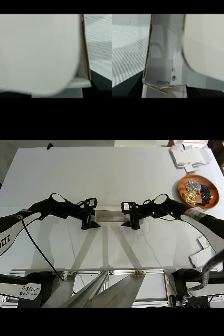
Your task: Fold the box and place the chain.
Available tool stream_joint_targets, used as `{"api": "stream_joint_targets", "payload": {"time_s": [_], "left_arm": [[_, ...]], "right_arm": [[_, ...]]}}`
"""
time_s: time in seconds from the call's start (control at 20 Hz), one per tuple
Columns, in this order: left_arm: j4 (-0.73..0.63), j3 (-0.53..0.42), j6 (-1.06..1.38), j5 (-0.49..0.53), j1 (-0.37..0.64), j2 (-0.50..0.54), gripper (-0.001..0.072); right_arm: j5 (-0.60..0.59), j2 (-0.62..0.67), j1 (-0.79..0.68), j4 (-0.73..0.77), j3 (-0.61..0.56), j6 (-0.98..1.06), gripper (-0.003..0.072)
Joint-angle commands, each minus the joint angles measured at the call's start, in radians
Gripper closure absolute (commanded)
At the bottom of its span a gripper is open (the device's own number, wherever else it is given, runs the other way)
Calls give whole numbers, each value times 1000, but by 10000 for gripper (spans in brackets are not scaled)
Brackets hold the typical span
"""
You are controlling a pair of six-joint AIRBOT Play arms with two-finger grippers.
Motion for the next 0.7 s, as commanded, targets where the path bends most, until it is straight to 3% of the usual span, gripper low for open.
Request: {"api": "stream_joint_targets", "payload": {"time_s": [0.0, 0.35, 0.45, 0.5, 0.65], "left_arm": [[0, 0, -1, -1, 0, 0, 313], [0, 0, 0, -1, 0, 0, 313], [-1, 0, 0, -1, 0, 1, 313], [0, 0, 0, -1, 0, 1, 313], [-1, 0, -1, -1, 0, 1, 312]], "right_arm": [[8, -1, 0, 13, 1, -18, 283], [155, -1, 0, 13, 1, -13, 263], [161, -1, 0, 12, 1, 80, 43], [162, -1, -1, 5, 1, 125, 4], [163, 2, -1, -23, 1, 197, 3]]}}
